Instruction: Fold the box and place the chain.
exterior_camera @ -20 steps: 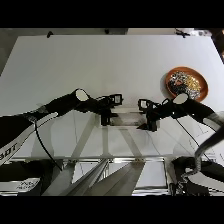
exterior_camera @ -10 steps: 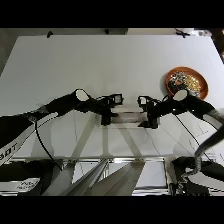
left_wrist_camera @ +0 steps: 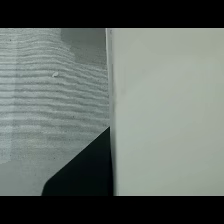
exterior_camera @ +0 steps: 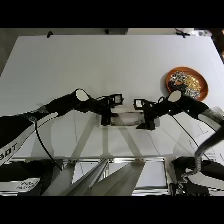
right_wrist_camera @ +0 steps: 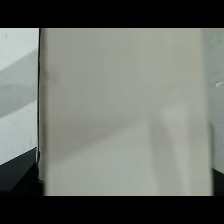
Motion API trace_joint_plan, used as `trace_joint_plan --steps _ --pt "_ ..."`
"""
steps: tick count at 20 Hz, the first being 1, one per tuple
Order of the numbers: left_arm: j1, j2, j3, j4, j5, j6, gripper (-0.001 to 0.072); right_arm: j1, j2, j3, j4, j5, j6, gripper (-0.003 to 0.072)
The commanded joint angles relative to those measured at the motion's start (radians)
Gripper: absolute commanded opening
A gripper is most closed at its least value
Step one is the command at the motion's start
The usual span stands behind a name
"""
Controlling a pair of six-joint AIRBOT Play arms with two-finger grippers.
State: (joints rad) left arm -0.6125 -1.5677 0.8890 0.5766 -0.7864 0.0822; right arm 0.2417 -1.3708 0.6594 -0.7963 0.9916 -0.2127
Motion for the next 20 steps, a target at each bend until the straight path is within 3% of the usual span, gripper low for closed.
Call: trace_joint_plan --steps 1,4,8,10,12,16,20 --pt "0.0 0.0 0.0 0.0 0.0 0.0 0.0009 0.005 -0.006 0.001 -0.053 -0.007 0.006 0.0651" --pt "0.0 0.0 0.0 0.0 0.0 0.0 0.0009 0.005 -0.009 0.001 -0.037 -0.013 0.006 0.0558" --pt "0.0 0.0 0.0 0.0 0.0 0.0 0.0009 0.006 -0.009 0.001 0.02 -0.016 0.002 0.055" --pt "0.0 0.0 0.0 0.0 0.0 0.0 0.0009 0.005 -0.009 0.001 0.018 -0.017 0.002 0.0498" --pt "0.0 0.0 0.0 0.0 0.0 0.0 0.0009 0.006 -0.009 0.001 0.018 -0.016 0.002 0.038" --pt "0.0 0.0 0.0 0.0 0.0 0.0 0.0009 0.006 -0.009 0.001 0.016 -0.016 0.002 0.0324" --pt "0.0 0.0 0.0 0.0 0.0 0.0 0.0009 0.006 -0.009 0.001 0.016 -0.016 0.002 0.0334"
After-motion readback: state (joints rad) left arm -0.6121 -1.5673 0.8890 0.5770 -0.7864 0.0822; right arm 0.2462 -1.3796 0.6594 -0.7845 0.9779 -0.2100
